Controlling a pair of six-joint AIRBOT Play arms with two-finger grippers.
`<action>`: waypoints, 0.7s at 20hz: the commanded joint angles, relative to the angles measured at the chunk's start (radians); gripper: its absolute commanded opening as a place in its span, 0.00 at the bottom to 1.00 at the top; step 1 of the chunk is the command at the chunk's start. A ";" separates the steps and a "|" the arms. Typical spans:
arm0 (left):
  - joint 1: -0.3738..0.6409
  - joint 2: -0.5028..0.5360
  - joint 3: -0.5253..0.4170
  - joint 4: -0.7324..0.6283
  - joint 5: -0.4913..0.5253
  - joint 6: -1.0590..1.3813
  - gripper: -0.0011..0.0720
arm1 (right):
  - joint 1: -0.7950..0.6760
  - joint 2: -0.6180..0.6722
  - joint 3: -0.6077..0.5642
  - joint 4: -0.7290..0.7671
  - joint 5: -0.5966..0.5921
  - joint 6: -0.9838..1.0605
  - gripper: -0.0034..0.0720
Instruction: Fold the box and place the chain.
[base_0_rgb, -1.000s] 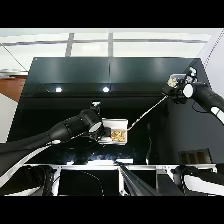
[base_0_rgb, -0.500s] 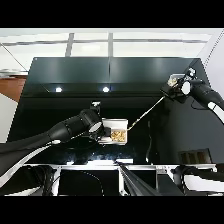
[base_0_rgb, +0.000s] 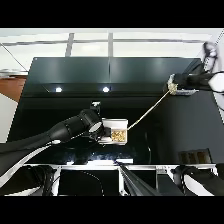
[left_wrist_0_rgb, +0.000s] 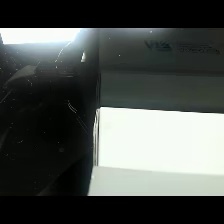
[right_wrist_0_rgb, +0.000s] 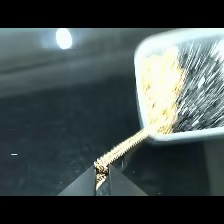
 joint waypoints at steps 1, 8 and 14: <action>0.000 0.000 0.000 0.000 -0.001 0.000 0.06 | 0.000 0.217 0.061 0.018 0.180 -0.122 0.10; 0.000 0.000 0.000 0.000 -0.001 0.000 0.06 | 0.000 0.373 0.167 0.455 0.412 -0.305 0.10; 0.000 0.000 0.000 0.000 -0.001 0.000 0.06 | 0.000 0.371 0.167 0.672 0.529 -0.362 0.10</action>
